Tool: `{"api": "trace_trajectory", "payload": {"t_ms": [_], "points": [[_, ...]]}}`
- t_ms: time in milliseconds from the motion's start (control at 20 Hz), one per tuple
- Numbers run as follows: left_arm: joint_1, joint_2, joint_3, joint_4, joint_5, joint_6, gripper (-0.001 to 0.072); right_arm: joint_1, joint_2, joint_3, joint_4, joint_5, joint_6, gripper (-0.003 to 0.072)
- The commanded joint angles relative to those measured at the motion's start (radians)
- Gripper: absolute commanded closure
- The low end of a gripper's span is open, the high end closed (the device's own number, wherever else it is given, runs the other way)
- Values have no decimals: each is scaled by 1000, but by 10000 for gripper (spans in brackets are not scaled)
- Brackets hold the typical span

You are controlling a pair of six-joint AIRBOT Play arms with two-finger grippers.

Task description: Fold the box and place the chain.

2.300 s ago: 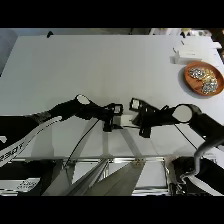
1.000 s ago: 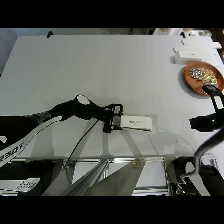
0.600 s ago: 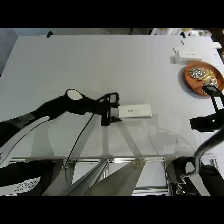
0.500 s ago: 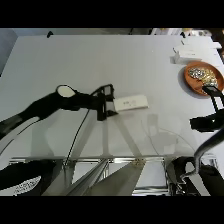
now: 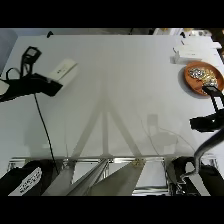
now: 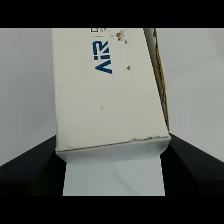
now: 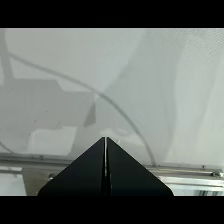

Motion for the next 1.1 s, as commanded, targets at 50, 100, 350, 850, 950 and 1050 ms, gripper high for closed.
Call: {"api": "trace_trajectory", "payload": {"t_ms": [50,100,350,850,950,1050], "points": [[223,15,-125,82,15,-137,709,-1,1,1,0,0,0,666],[249,15,-155,81,21,-137,709,-1,1,1,0,0,0,666],[313,15,-234,109,-66,-138,641,-1,1,1,0,0,0,666],[312,140,-233,116,-152,-186,8,-1,1,1,0,0,0,666],[312,215,-233,116,-152,-186,8,-1,1,1,0,0,0,666],[312,286,-233,116,-148,-186,8,-1,1,1,0,0,0,666]]}}
